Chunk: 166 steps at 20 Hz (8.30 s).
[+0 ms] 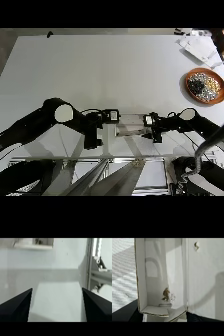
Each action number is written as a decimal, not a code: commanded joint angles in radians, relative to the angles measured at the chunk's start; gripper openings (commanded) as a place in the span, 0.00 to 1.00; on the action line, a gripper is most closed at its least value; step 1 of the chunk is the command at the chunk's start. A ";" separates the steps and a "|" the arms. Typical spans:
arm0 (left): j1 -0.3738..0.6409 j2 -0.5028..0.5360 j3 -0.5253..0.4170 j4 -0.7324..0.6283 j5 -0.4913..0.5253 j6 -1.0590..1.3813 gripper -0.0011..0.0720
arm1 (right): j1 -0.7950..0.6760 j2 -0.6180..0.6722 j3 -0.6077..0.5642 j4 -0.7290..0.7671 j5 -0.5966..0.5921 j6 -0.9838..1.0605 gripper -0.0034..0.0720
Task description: Fold the box and place the chain.
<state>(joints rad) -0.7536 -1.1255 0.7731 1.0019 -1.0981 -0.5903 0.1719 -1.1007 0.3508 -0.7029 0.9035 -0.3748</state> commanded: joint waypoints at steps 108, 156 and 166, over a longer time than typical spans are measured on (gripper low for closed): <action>-0.112 -0.243 -0.054 -0.179 0.459 0.328 0.42 | 0.041 0.260 0.002 0.291 -0.060 0.421 0.07; -0.013 -0.289 -0.056 -0.361 0.364 0.409 0.98 | 0.041 0.269 0.002 0.254 0.047 0.418 0.07; -0.027 -0.297 -0.056 -0.410 0.383 0.448 0.98 | 0.041 0.269 0.002 0.254 0.045 0.418 0.07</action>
<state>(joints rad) -0.7719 -1.4178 0.7166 0.6250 -0.7219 -0.1699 0.2123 -0.8330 0.3531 -0.4488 0.9485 0.0429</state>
